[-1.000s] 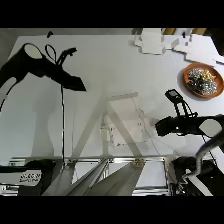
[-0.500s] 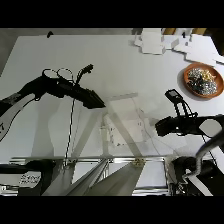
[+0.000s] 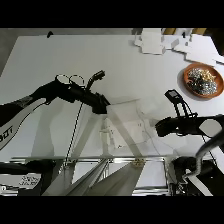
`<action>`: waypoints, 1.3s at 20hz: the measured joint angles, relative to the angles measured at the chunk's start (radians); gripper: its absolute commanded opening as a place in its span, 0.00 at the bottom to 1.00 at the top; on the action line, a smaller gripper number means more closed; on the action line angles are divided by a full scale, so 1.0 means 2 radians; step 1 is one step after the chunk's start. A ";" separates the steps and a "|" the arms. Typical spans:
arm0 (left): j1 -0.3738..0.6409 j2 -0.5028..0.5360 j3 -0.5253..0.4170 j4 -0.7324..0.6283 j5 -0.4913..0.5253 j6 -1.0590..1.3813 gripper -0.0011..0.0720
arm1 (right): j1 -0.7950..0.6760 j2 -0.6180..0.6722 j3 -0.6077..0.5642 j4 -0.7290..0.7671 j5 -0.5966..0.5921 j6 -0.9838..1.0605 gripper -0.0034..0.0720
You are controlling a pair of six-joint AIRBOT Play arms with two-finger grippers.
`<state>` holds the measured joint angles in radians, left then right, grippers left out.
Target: Fold the box and place the chain.
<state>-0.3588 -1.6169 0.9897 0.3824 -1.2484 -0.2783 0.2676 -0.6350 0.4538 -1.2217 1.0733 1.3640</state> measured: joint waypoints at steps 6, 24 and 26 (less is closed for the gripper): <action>0.073 0.035 0.000 0.041 -0.014 -0.035 0.67 | 0.000 0.000 0.000 0.000 0.005 0.000 0.07; -0.012 0.026 0.000 0.052 -0.005 -0.025 0.89 | 0.000 0.000 0.000 0.000 0.004 0.038 0.07; -0.017 0.012 0.000 0.025 0.002 -0.005 0.87 | 0.000 0.000 0.000 -0.001 0.004 0.038 0.07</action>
